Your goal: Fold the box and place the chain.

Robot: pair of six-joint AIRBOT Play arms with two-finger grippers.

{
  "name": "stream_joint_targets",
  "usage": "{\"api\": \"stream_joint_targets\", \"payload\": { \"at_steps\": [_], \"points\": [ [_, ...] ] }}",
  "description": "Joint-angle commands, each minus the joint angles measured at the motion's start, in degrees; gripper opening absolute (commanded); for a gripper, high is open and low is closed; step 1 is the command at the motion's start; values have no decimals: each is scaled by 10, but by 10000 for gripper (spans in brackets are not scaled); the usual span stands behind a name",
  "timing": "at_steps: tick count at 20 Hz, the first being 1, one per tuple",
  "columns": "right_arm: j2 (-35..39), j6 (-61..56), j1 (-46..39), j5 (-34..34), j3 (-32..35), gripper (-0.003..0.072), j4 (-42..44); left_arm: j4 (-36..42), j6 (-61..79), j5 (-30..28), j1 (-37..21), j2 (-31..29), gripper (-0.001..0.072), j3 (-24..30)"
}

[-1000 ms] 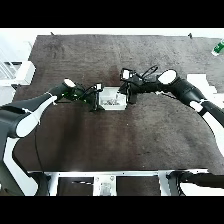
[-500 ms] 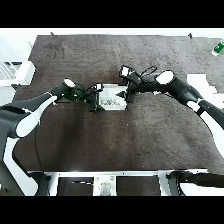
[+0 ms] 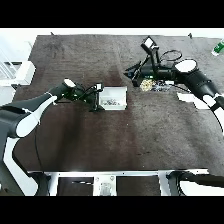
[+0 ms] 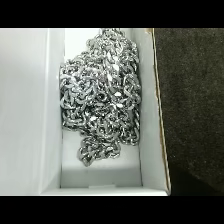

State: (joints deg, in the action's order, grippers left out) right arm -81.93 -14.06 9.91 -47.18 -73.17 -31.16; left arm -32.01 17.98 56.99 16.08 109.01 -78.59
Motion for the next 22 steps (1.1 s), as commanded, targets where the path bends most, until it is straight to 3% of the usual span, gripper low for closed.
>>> {"api": "stream_joint_targets", "payload": {
  "at_steps": [1, 8, 14, 22],
  "points": [
    [-44, -29, -28, -61, -28, 193, 28, 0, 0, 0, 0, 0, 468, 0],
    [-125, -22, -21, -115, -46, 194, 9, 0, 0, 0, 0, 0, 469, 0],
    [-127, -22, 35, -121, -46, 197, -118, 0, 0, 0, 0, 0, 469, 0],
    [-127, -22, 50, -173, -72, 235, -124, 0, 0, 0, 0, 0, 469, 0]
  ]
}}
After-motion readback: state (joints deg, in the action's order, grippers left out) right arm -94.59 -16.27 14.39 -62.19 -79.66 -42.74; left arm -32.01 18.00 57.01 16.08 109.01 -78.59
